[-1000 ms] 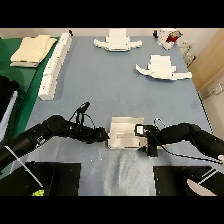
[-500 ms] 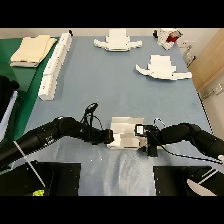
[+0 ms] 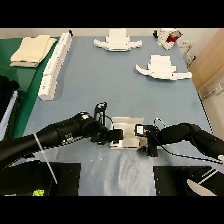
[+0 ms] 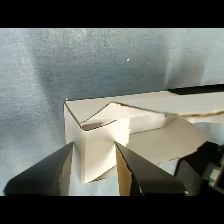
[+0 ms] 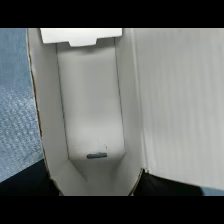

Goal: Fold the box.

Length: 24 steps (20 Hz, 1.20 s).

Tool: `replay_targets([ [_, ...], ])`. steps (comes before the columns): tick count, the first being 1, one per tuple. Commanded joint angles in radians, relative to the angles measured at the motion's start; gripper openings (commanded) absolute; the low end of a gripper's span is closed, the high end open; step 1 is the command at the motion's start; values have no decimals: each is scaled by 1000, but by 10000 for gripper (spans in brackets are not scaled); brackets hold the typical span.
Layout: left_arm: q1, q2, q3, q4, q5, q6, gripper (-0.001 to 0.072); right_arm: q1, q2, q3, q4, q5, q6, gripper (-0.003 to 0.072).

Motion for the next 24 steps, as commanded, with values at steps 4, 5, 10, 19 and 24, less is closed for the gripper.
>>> replay_targets([
  [4,-94,-96,114,197,-163,-264,343,1,1,0,0,0,0,581],
  [5,-97,-103,122,203,-165,-273,343,1,1,0,0,0,0,581],
  [10,-97,-166,179,234,-238,-285,343,1,1,0,0,0,0,581],
  [19,-111,-275,263,283,-314,-317,342,1,1,0,0,0,0,581],
  [24,-134,-296,263,304,-310,-316,344,1,1,0,0,0,0,581],
])
